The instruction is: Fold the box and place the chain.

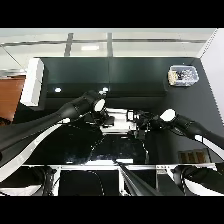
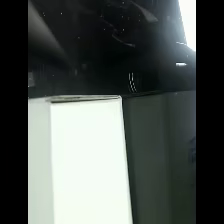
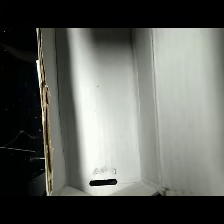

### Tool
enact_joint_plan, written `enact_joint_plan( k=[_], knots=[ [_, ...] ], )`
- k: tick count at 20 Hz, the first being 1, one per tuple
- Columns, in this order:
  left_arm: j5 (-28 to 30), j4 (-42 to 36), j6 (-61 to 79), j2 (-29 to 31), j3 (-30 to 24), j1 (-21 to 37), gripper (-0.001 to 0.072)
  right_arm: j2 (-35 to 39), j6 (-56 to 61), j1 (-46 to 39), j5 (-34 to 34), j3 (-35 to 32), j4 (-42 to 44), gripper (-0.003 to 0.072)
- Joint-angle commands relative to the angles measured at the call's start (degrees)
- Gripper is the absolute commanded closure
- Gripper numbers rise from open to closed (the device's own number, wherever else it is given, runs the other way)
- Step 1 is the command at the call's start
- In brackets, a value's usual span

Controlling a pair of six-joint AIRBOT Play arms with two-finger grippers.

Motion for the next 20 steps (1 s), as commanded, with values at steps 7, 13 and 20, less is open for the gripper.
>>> enact_joint_plan(
  k=[7, 13, 20],
  knots=[
    [1.0, -0.1, -1.1, -0.3, 0.2, 0.0, 0.0593, 0.0, 0.0, 0.0, 0.0, 0.0, 0.0, 0.0682],
    [1.6, -1.0, -1.0, -0.3, 0.2, 0.1, 0.0268, 0.0, 0.0, 0.0, 0.0, 0.0, 0.0, 0.0683],
    [1.8, -1.2, -0.8, -0.3, 0.2, 0.0, 0.0684, 0.0, 0.0, 0.0, 0.0, 0.0, 0.0, 0.0683]
  ],
)
